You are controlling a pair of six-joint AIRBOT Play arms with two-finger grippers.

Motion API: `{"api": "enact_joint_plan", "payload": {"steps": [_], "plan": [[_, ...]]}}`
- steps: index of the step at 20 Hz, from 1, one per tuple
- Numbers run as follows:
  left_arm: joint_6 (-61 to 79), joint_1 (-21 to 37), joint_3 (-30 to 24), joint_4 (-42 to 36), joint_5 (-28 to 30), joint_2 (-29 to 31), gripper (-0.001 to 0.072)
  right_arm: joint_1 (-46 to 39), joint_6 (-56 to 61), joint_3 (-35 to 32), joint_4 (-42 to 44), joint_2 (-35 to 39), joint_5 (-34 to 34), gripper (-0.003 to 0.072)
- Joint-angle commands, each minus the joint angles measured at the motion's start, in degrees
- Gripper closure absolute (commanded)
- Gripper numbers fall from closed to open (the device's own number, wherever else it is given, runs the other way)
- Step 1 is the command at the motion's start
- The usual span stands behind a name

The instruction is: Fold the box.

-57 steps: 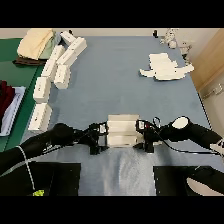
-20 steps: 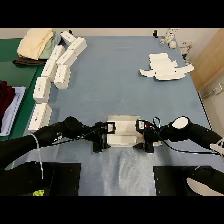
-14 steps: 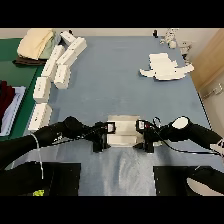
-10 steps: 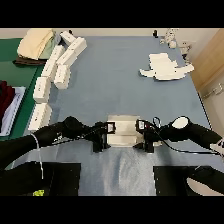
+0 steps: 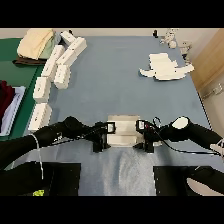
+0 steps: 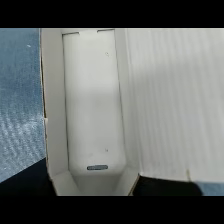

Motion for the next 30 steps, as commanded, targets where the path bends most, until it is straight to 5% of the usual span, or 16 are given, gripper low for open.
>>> {"api": "enact_joint_plan", "payload": {"steps": [1, 4, 7, 15, 24, 26, 28, 30], "plan": [[0.0, 0.0, 0.0, 0.0, 0.0, 0.0, 0.0285, 0.0, 0.0, 0.0, 0.1, 0.0, -0.1, 0.0178], [0.0, 0.0, 0.1, 0.0, 0.1, 0.0, 0.0285, 0.0, 1.6, 0.0, 0.8, 0.0, 0.0, 0.0153], [0.0, 0.0, 0.0, 0.0, 0.0, 0.0, 0.0285, 0.0, 8.0, 0.2, 0.5, 0.6, 0.2, -0.0013], [0.0, 0.0, 0.0, 0.0, 0.0, 0.0, 0.0285, 0.0, 21.9, 0.2, -11.1, 7.9, 1.3, -0.0029], [0.0, 0.0, 0.0, 0.0, 0.1, 0.0, 0.0285, 0.0, 54.8, 1.9, -25.2, 29.3, 20.0, -0.0028], [0.0, 0.0, 0.0, 0.0, 0.0, 0.0, 0.0285, 0.0, 70.0, 3.8, -23.0, 33.6, 21.6, -0.0021], [0.0, 0.0, 0.1, 0.0, 0.0, 0.0, 0.0284, 0.1, 83.3, 3.9, -14.6, 35.1, 17.9, 0.0185], [0.0, 0.0, 0.0, 0.0, 0.0, 0.0, 0.0284, 0.5, 88.5, 3.8, -6.0, 32.5, 12.5, 0.0203]]}}
